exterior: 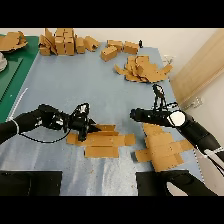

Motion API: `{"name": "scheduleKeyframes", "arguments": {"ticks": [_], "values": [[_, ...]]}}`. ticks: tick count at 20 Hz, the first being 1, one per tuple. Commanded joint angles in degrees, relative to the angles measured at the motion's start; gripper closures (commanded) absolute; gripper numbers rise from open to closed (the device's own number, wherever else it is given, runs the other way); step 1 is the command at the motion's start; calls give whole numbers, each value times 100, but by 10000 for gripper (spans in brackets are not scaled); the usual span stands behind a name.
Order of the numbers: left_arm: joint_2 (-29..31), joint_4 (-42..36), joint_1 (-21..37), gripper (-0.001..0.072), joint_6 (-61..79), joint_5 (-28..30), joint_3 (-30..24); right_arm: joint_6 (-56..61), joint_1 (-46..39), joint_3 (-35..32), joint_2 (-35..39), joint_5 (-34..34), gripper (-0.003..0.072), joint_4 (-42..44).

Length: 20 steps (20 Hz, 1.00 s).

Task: Fold the box.

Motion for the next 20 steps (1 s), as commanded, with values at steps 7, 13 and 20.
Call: {"name": "scheduleKeyframes", "arguments": {"ticks": [7, 13, 20], "values": [[4, 160, 2, 697, -420, -46, 7, 452, 404, 2, 1069, 933, 684, -1045], [7, 181, 177, 698, -592, -284, 7, 855, 894, -9, 1574, 1786, 684, -1375], [4, 179, 227, 697, -590, -291, 7, 2382, 2599, -9, 1600, 2105, 684, -2857]]}}
